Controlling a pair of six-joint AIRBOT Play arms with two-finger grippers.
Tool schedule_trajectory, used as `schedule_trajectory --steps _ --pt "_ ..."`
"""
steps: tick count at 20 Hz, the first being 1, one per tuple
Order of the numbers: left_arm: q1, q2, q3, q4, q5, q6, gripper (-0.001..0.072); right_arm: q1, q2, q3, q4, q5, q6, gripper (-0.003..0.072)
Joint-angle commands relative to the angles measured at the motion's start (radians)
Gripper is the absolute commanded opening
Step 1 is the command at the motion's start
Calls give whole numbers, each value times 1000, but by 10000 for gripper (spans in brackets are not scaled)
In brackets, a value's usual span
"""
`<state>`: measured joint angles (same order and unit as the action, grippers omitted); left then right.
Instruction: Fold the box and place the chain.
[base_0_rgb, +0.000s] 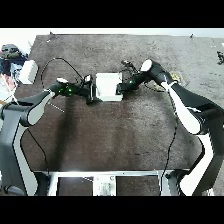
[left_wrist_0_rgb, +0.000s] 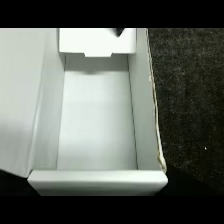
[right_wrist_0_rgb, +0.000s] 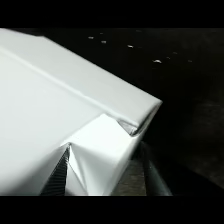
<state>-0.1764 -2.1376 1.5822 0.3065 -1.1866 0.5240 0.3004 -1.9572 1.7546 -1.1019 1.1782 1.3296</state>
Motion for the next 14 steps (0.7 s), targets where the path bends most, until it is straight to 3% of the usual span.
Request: schedule_trajectory --steps 1,5,13,14 --pt "1 0 1 0 -1 0 466 55 0 5 -230 -39 186 499" --pt "1 0 1 0 -1 0 466 104 0 6 -354 -84 313 461" --pt "1 0 1 0 -2 0 465 164 0 6 -471 -136 507 456" --pt "1 0 1 0 -2 0 466 164 0 6 -473 -135 512 331"
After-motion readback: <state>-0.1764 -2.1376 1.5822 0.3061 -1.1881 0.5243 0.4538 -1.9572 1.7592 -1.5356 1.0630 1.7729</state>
